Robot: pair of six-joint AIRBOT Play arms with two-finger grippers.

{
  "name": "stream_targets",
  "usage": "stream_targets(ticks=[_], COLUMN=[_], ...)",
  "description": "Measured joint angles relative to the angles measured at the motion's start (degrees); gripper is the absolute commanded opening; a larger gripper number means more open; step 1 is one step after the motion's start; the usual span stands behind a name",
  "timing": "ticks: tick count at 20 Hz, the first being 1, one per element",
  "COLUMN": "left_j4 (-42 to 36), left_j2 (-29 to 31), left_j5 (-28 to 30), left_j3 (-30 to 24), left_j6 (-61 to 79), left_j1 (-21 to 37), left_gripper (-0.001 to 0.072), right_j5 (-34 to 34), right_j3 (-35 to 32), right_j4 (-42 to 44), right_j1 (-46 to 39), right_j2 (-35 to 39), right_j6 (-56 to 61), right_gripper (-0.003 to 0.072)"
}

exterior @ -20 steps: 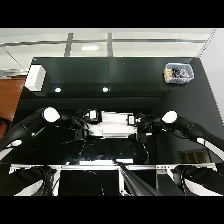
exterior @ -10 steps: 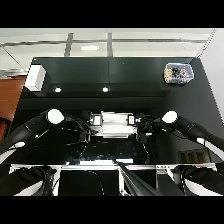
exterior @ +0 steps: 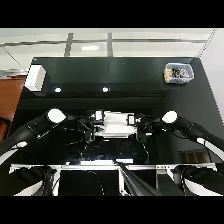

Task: Fold the box and place the chain.

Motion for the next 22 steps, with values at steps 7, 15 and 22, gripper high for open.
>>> stream_targets(ticks=[7,15,22], left_j4=[-3.0,-3.1,5.2], left_j2=[-2.9,-3.3,2.4], left_j5=[2.0,2.1,-0.9], left_j3=[0.0,0.0,0.7], left_j6=[0.0,-0.2,-13.7], left_j1=[-2.0,-2.4,-0.1], left_gripper=[0.0214,0.0094,0.0024], right_j5=[0.0,0.0,0.0], right_j3=[0.0,0.0,0.0], right_j4=[0.0,0.0,0.0], right_j1=[0.0,0.0,0.0], right_j2=[0.0,0.0,0.0], right_j6=[0.0,0.0,0.0], right_gripper=[0.0128,0.0129,0.0129])
